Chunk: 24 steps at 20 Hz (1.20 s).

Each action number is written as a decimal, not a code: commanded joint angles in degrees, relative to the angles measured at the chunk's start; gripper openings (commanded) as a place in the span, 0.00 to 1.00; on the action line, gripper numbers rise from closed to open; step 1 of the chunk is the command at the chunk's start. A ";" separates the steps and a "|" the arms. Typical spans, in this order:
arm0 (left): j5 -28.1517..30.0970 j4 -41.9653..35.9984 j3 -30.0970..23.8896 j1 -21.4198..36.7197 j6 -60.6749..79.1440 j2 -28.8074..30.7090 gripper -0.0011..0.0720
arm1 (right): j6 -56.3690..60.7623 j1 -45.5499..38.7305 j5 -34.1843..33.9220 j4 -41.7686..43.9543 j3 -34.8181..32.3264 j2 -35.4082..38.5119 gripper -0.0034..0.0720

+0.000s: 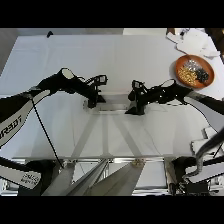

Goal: Fold the box and place the chain.

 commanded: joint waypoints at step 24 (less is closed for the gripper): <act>0.04 0.00 -0.04 0.00 0.00 -0.02 0.03 | 2.93 3.02 -3.02 -1.84 1.73 -0.52 0.96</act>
